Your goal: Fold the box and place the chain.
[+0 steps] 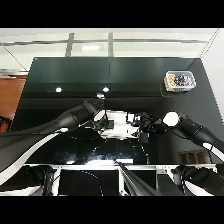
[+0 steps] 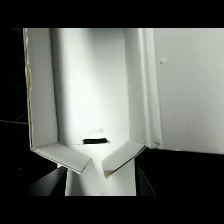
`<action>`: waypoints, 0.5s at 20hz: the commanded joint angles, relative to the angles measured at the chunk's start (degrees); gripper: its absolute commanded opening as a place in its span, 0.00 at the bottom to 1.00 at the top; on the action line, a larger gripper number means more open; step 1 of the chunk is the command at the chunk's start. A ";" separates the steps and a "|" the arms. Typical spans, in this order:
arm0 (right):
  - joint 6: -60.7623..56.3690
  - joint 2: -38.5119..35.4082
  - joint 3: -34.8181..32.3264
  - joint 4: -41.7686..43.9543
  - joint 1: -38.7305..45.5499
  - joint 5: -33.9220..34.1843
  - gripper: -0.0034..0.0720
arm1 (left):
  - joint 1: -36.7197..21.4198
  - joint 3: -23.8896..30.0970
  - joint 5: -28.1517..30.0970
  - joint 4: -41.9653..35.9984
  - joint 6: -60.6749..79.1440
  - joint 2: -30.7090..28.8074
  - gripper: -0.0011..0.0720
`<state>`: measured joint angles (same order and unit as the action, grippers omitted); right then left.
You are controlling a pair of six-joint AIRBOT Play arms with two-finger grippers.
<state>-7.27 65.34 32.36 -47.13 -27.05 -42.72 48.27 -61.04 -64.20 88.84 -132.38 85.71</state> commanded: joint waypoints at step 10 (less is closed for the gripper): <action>-0.22 0.59 0.00 6.75 -1.75 2.29 0.39 | -0.04 -0.04 -0.37 -0.83 0.13 -0.02 0.06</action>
<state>-7.73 65.82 32.36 -43.57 -28.69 -41.32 48.27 -61.04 -64.66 88.27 -132.31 85.71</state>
